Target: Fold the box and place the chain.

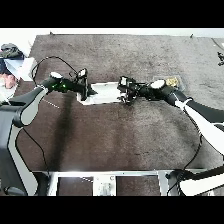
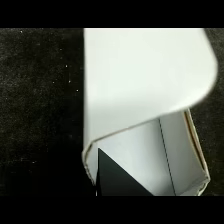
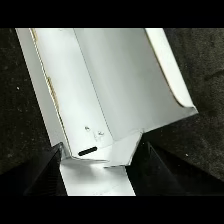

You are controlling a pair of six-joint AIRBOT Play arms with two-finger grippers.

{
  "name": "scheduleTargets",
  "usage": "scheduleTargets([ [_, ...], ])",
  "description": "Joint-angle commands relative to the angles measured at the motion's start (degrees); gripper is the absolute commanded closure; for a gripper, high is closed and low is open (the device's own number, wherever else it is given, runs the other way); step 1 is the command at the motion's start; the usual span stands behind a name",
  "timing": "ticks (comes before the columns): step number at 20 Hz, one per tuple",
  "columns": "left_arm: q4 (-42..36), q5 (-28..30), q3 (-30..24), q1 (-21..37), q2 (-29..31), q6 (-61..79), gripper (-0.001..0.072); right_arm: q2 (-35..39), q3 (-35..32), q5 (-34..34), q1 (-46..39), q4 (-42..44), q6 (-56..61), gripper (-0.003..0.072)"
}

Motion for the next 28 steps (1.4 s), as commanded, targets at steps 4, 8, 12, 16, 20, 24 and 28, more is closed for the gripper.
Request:
scheduleTargets([
  [4, 0.0, -0.02, -0.02, 0.0, 0.02, 0.02, 0.0698, -4.83, 7.15, 10.54, -1.99, -4.85, 6.4, 0.0103],
  [8, 0.0, -0.02, -0.02, 0.0, 0.02, 0.0, 0.0699, -8.2, 11.1, 14.34, -2.6, -4.94, 6.73, 0.0102],
  [12, 0.0, -0.02, -0.02, 0.0, 0.02, 0.02, 0.0698, -9.33, 13.57, 17.27, -3.52, -5.11, 8.35, 0.0101],
  [16, 0.0, -0.02, -0.02, 0.0, 0.02, 0.02, 0.0698, -9.2, 13.92, 16.83, -3.52, -5.25, 8.33, 0.0102],
  [20, 0.0, -0.07, -0.02, 0.0, 0.02, 0.0, 0.0699, -8.33, 13.92, 16.59, -3.52, -5.38, 8.79, 0.0102],
  [24, 0.0, -0.04, -0.02, 0.0, 0.02, 0.0, 0.0698, -9.75, 14.12, 15.87, -3.54, -5.33, 7.74, 0.0102],
  [28, 0.0, -0.09, -0.02, 0.0, 0.02, 0.0, 0.0698, -9.86, 14.82, 17.2, -3.56, -6.29, 6.56, 0.0102],
])
